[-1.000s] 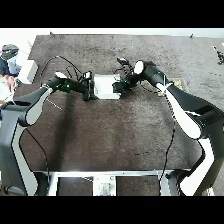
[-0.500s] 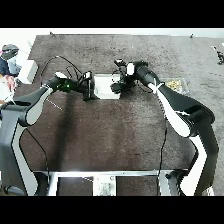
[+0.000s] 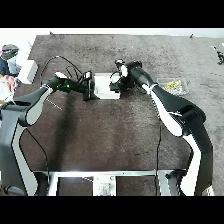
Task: Fold the box and place the chain.
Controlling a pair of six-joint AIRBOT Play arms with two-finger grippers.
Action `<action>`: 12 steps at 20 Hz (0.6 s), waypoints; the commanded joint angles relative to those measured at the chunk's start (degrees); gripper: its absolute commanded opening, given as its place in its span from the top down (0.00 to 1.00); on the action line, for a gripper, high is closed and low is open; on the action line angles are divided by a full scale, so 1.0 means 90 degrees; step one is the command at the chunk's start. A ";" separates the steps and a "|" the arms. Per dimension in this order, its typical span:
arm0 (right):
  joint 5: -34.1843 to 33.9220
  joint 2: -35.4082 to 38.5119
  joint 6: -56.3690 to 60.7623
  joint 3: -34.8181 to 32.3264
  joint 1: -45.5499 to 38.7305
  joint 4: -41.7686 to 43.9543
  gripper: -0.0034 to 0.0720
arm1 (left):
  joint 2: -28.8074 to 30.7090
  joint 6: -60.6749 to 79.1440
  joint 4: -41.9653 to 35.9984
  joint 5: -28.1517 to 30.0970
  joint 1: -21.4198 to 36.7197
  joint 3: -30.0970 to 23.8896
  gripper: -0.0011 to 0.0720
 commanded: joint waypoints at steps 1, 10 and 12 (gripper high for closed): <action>0.0175 -0.0104 0.0299 0.0270 0.0109 -0.0464 0.49 | 0.0005 0.0002 0.0005 0.0002 0.0007 0.0000 0.59; 0.0328 -0.0172 0.0556 0.0270 0.0136 -0.0525 0.67 | 0.0005 0.0002 0.0002 0.0002 0.0007 0.0000 0.59; 0.0381 -0.0187 0.0554 0.0270 0.0180 -0.0527 0.67 | 0.0005 0.0002 0.0002 0.0002 0.0007 0.0000 0.59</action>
